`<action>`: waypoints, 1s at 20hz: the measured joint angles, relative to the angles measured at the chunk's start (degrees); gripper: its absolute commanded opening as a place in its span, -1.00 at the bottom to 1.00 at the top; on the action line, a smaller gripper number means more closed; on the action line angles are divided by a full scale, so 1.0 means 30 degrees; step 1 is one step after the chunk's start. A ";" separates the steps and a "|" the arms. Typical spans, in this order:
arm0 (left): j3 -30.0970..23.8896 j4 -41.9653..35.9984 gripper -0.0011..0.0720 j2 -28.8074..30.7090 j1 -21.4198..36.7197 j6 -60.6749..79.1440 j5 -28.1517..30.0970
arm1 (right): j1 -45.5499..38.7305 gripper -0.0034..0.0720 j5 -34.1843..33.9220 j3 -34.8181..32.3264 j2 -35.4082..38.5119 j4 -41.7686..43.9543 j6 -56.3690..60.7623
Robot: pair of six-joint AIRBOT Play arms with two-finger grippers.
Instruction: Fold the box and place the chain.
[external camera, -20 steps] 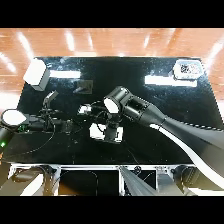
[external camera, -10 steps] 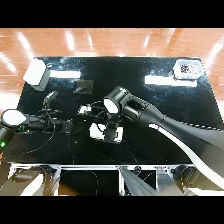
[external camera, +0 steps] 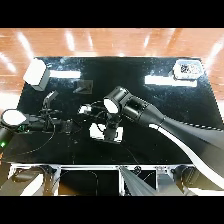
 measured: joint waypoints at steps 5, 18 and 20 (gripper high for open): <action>0.0000 0.0000 0.76 0.0000 0.0000 0.0000 0.0000 | 0.0000 0.34 -0.0015 0.0000 0.0000 -0.0007 0.0007; -0.0044 0.0007 0.76 0.0000 0.0000 0.0000 0.0000 | 0.0000 0.14 -0.0015 0.0000 0.0000 -0.0015 0.0015; -0.0044 0.0007 0.76 0.0000 0.0000 0.0007 0.0007 | 0.0000 0.14 0.0007 0.0000 0.0000 -0.0007 0.0007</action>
